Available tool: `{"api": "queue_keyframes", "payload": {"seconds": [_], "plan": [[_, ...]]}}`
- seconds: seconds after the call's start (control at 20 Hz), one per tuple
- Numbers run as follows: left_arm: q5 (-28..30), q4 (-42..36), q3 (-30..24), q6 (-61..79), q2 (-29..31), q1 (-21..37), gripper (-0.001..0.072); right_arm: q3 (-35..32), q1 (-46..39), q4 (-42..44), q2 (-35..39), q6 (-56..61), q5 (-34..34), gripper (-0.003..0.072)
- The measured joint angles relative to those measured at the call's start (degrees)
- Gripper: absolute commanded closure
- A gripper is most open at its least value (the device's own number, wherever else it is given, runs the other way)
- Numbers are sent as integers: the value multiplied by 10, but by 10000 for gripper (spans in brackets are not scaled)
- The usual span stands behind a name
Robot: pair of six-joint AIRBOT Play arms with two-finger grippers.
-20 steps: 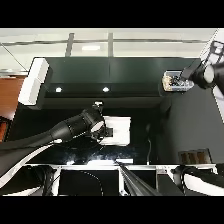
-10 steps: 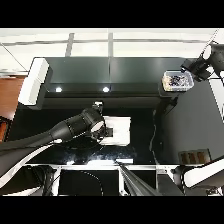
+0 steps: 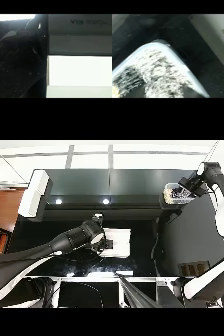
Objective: Fold the box and place the chain.
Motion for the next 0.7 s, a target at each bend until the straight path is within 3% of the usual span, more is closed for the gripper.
{"api": "queue_keyframes", "payload": {"seconds": [0.1, 0.4, 0.7], "plan": [[0, 0, 0, 0, 0, 0, 678, 4, -1, 5, -4, 0, -8, 675], [0, 0, 0, 0, 0, 0, 678, 17, 0, 17, 24, -54, 31, 671], [0, 0, 0, 0, 0, 0, 679, 19, 0, 18, 143, -162, 36, 671]]}}
